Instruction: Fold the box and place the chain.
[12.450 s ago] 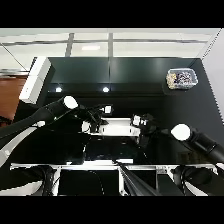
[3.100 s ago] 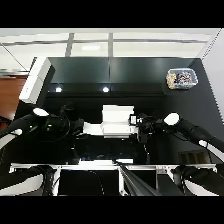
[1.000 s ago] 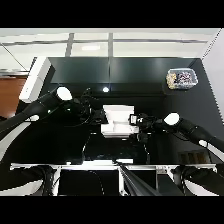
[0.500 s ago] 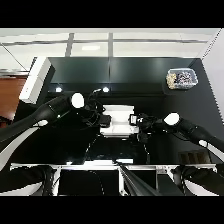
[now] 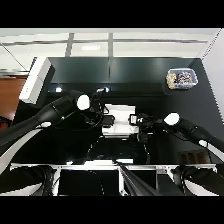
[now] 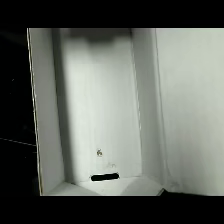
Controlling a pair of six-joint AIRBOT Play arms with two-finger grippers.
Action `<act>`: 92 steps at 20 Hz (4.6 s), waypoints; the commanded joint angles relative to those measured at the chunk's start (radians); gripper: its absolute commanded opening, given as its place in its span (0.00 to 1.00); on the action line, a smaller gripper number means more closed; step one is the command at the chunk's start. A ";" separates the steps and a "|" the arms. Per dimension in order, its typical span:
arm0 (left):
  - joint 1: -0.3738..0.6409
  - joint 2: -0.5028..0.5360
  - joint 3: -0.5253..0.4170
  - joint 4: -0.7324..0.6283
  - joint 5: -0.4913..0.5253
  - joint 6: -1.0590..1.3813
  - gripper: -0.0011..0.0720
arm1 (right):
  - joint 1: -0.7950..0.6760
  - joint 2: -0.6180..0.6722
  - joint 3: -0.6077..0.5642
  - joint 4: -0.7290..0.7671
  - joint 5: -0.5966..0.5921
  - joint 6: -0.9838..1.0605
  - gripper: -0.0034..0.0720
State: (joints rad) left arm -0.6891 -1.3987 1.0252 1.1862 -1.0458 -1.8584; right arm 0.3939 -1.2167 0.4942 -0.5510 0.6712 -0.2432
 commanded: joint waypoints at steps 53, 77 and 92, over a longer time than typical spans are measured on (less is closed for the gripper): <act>-0.163 -0.150 0.116 0.346 -0.074 -0.505 0.05 | 0.001 0.000 0.000 0.000 0.000 0.000 0.61; -0.156 -0.139 0.116 0.350 -0.074 -0.513 0.05 | 0.001 0.016 0.001 -0.032 -0.009 0.069 0.98; -0.156 -0.139 0.116 0.349 -0.065 -0.505 0.05 | -0.006 0.131 0.001 -0.154 0.047 0.161 0.43</act>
State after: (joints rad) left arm -0.8459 -1.5383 1.1412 1.5356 -1.1118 -2.3657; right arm 0.3878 -1.0885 0.4942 -0.7544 0.7136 -0.0853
